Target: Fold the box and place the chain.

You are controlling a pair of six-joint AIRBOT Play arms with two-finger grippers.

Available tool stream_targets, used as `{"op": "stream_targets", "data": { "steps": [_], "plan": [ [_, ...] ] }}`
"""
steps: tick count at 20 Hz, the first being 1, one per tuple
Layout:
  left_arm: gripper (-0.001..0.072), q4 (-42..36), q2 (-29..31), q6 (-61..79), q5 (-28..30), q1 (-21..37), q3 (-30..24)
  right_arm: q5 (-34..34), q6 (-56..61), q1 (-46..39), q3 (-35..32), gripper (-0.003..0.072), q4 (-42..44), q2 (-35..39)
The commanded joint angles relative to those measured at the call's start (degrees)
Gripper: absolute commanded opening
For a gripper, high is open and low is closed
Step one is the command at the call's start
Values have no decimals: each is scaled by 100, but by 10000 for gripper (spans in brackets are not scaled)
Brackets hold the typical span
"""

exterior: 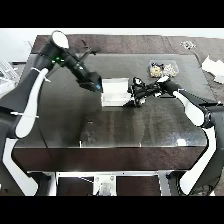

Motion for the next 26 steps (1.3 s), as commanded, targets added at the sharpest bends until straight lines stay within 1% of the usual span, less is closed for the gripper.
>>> {"op": "stream_targets", "data": {
  "steps": [1,2,3,4,6,9,10,12,14,17,23,26],
  "plan": [
    [598,-229,120,1871,-160,529,-363,0,0,-4,0,580,2,2],
    [598,-13,116,2197,120,621,-564,0,0,-4,0,580,0,2],
    [599,136,116,2627,564,678,-791,2,0,-4,0,580,2,2],
    [600,116,116,3298,1134,680,-1075,0,0,-4,0,580,0,2],
    [720,109,114,4441,2070,660,-1620,2,0,-4,0,580,0,2],
    [720,168,111,5718,3077,662,-2267,0,0,-4,0,580,0,2],
    [720,138,111,6024,3335,660,-2398,0,0,-4,0,580,2,2],
    [720,-114,111,6561,3630,638,-2546,0,-2,-4,0,579,0,2],
    [720,-577,109,7458,3711,638,-2682,0,0,-4,0,580,0,2],
    [720,-1346,-11,8721,3654,638,-2916,2,0,-4,0,580,0,2],
    [720,-2312,-549,9311,3270,636,-2935,0,0,-4,0,580,2,2],
    [720,-2310,-568,9370,3082,597,-2935,2,0,-4,0,580,2,2]
  ]
}}
